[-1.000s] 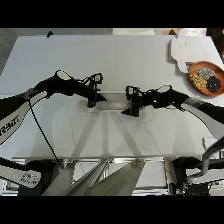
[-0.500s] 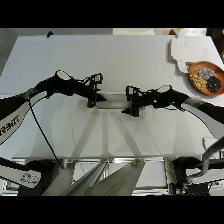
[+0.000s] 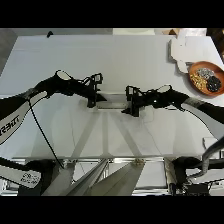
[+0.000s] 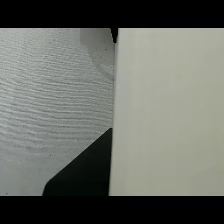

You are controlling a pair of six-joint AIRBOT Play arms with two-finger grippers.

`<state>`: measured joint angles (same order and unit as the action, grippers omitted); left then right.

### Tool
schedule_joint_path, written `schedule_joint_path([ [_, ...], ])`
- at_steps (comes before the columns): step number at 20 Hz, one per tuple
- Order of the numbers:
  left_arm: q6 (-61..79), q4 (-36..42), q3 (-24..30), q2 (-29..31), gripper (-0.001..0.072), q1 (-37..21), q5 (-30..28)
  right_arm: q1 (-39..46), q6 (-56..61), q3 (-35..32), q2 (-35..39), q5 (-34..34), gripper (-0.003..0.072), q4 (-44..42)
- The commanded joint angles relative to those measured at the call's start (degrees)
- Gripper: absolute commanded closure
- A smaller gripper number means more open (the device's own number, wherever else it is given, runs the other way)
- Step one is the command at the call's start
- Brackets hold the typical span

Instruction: Fold the box and place the chain.

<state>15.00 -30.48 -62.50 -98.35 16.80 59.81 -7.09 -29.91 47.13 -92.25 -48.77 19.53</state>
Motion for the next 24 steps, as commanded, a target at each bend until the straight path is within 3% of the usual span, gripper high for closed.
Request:
schedule_joint_path([
  [1,0.00,0.00,0.00,-0.02,0.0697,0.02,-0.02,0.02,0.00,0.07,-0.02,0.00,0.0171,-0.02],
  [16,0.00,0.00,0.00,-0.02,0.0695,0.00,-0.07,0.02,0.00,0.07,-0.02,0.00,0.0170,-0.02],
  [19,-0.02,0.02,0.00,-0.02,0.0603,-0.02,-0.04,0.02,0.00,0.07,-0.02,0.00,0.0170,-0.02],
  [24,-0.02,0.04,0.00,0.13,0.0592,-0.28,0.28,0.02,0.00,0.07,-0.02,0.00,0.0170,-0.02],
])
